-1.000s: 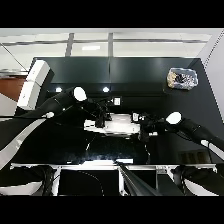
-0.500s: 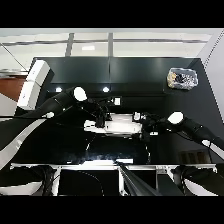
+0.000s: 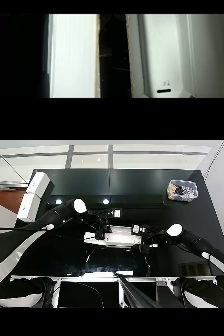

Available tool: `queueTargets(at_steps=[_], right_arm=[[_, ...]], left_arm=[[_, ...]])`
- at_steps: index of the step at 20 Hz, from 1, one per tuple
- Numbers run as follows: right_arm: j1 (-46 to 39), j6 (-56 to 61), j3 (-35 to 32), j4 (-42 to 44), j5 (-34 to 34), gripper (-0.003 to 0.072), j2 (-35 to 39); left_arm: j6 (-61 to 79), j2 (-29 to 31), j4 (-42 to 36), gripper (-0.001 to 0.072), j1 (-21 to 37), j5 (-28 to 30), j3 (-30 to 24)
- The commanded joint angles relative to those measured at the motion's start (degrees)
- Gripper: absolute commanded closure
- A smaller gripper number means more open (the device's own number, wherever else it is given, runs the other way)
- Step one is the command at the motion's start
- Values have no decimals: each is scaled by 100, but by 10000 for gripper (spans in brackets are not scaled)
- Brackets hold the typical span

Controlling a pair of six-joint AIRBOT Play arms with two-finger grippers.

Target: Fold the box and place the chain.

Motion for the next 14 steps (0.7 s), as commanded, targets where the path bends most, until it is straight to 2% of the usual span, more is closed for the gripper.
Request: queueTargets(at_steps=[1, 2, 3, 4, 8, 9, 10, 13, 14], right_arm=[[11, -15, 0, -44, 4, 216, -2], [11, -15, 0, -44, 7, 216, -2], [11, -15, 0, -44, 9, 216, 0], [11, -15, 0, -42, 9, 216, -2], [11, -15, 0, -42, 9, 217, 0], [11, -15, 0, -42, 9, 217, 0], [11, -15, 0, -42, 9, 217, 0], [11, -15, 0, -42, 7, 217, 0], [11, -15, 0, -42, 7, 217, -2]], left_arm=[[-2, 2, -7, 558, 2, -2, 0], [-7, 15, 4, 336, 4, -17, 4], [-127, 46, 44, 219, 9, -13, 17], [-271, 105, 129, 194, 17, -11, 24], [-1086, 494, 946, 190, 201, -291, 22], [-1259, 616, 1104, 141, 295, -468, 22], [-1497, 739, 1198, 127, 387, -595, 22], [-2546, 1178, 1237, 132, 686, -986, 22], [-3123, 1300, 1237, 216, 787, -1169, 22]])
